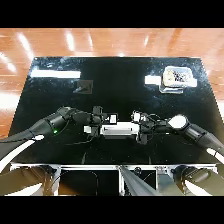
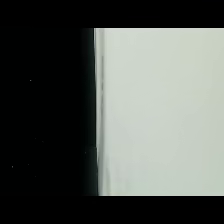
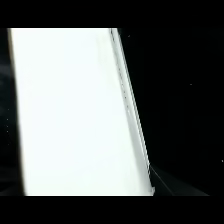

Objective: Fold the box and place the chain.

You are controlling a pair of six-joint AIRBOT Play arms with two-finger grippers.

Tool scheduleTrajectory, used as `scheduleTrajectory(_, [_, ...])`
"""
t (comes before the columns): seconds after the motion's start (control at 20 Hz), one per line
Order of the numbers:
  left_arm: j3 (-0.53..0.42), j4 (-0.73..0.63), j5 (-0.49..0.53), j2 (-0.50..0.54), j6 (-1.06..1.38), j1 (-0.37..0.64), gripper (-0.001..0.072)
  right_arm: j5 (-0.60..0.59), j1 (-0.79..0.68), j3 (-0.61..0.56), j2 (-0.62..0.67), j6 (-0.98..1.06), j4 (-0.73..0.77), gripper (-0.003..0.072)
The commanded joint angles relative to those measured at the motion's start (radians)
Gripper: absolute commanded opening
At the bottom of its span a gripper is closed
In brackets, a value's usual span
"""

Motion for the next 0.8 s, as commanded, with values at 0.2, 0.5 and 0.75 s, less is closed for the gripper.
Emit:
scheduleTrajectory(0.2, [-0.001, 0.0, 0.013, 0.0, -0.003, 0.0, 0.0023, -0.023, 0.009, 0.003, -0.068, 0.016, -0.013, 0.0717])
scheduleTrajectory(0.5, [-0.001, 0.0, 0.04, -0.001, -0.003, 0.0, 0.0023, -0.035, 0.038, 0.013, -0.087, 0.033, 0.003, 0.0716])
scheduleTrajectory(0.75, [-0.001, 0.0, 0.058, -0.001, -0.032, 0.0, 0.0023, -0.032, 0.038, 0.013, -0.093, 0.109, -0.024, 0.0716])
